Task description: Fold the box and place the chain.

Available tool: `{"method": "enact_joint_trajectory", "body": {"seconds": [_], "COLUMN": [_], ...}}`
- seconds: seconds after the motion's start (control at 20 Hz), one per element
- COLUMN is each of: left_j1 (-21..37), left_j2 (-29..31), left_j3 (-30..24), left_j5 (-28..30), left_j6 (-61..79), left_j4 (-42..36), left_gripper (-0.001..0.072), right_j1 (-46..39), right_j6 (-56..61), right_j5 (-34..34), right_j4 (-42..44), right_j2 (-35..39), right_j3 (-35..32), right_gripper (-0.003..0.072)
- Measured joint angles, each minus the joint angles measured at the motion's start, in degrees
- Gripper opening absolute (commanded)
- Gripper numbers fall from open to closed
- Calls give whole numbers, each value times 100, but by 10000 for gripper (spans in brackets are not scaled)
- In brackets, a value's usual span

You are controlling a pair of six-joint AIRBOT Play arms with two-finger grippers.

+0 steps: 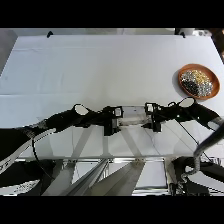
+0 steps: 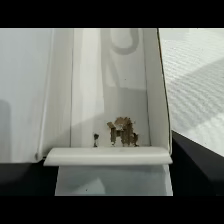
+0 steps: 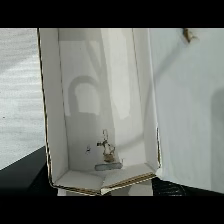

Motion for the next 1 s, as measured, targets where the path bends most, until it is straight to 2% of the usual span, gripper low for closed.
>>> {"method": "enact_joint_trajectory", "body": {"seconds": [0.15,0.2,0.25,0.3,0.4,0.45,1.0], "left_j1": [-22,-26,-28,-28,-31,-31,-31], "left_j2": [-63,-76,-85,-92,-101,-103,-107], "left_j3": [4,4,4,7,7,7,7], "left_j5": [7,7,31,24,20,17,17], "left_j6": [92,109,118,125,136,140,151], "left_j4": [-76,-87,-109,-122,-142,-146,-160], "left_gripper": [679,575,404,299,165,133,136], "right_j1": [0,0,0,0,0,0,0], "right_j6": [-2,-4,-28,-24,-20,-17,-2], "right_j5": [0,0,2,4,4,4,2], "right_j4": [0,-2,-9,-9,-9,-9,0], "right_j2": [0,0,0,0,0,0,0], "right_j3": [2,2,2,2,2,2,2], "right_gripper": [401,401,401,401,401,401,401]}}
